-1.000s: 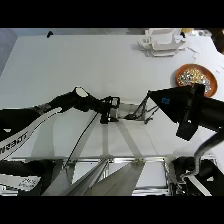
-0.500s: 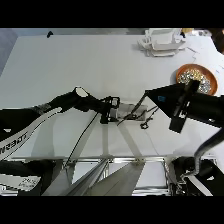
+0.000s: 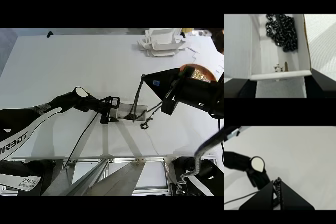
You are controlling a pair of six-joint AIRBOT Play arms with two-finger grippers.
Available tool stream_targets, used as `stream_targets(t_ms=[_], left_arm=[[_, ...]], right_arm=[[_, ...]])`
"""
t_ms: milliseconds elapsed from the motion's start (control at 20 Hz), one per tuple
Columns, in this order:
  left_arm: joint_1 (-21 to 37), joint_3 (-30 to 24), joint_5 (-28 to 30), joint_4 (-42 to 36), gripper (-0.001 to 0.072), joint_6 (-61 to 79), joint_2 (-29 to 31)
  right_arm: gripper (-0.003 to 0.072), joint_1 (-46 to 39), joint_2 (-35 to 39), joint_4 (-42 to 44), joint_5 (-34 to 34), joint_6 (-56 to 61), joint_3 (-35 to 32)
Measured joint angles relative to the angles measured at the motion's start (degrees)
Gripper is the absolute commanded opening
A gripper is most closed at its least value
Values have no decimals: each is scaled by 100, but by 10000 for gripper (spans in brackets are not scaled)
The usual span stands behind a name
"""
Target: Fold the box and place the chain.
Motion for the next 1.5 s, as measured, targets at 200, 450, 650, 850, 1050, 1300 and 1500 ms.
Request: stream_targets(t_ms=[200, 450, 650, 850, 1050, 1300, 1500], left_arm=[[0, 0, 0, 2, 206, 0, 0], [0, 0, 0, 0, 206, 0, 0], [2, 0, 0, 0, 206, 0, 0], [0, 0, 0, 0, 206, 0, 0], [0, 0, 0, 0, 206, 0, 0], [0, 0, -2, 0, 206, 0, 0], [0, 0, 0, 0, 206, 0, 0]], right_arm=[[15, 0, 107, 96, -363, -50, 7], [15, 0, 223, 127, -553, -85, 22], [15, 0, 227, -17, -337, -94, 35], [15, 2, 13, -243, 579, -90, 35], [16, 2, -507, -433, 1270, -76, 35], [16, 0, -1340, -719, 1838, -50, 22], [17, 0, -1847, -911, 2050, -13, -92]])
